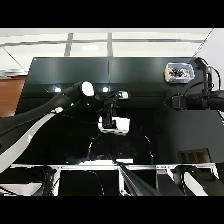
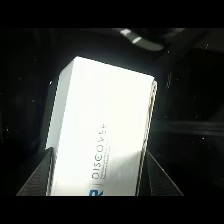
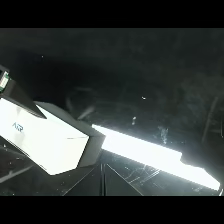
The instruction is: Fold the box and place the chain.
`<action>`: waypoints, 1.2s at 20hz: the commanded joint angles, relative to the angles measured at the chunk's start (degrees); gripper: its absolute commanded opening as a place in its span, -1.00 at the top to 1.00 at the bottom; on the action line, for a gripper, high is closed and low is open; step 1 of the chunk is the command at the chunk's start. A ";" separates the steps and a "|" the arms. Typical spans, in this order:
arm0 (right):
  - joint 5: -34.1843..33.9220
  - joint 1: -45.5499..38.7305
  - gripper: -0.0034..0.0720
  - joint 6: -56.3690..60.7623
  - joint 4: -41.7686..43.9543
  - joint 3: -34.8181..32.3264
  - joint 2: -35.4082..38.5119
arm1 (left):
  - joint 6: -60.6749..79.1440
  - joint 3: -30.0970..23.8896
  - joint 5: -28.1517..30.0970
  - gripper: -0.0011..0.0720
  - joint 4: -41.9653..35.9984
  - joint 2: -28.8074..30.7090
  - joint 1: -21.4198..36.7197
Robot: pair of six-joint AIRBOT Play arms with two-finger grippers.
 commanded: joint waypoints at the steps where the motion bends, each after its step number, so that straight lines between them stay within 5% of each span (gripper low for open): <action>1: -0.02 -0.04 0.86 -0.02 -0.04 0.00 0.04 | 1.62 1.09 -0.72 -0.97 3.93 -0.04 -1.40; 8: 0.00 -0.04 0.86 -0.02 -0.04 0.00 0.04 | 10.43 2.32 -4.74 -0.96 4.48 0.11 -1.64; 21: 0.00 -0.02 0.86 0.00 -0.02 0.00 0.04 | 8.52 2.25 3.15 -0.95 10.93 0.11 -4.98; 23: 0.00 -0.02 0.86 -0.02 -0.02 0.00 0.04 | 4.48 2.25 6.69 -0.89 13.57 0.11 -5.46; 24: 0.00 -0.02 0.86 0.00 -0.02 0.00 0.04 | 2.58 2.25 7.37 -0.67 14.32 0.20 -5.60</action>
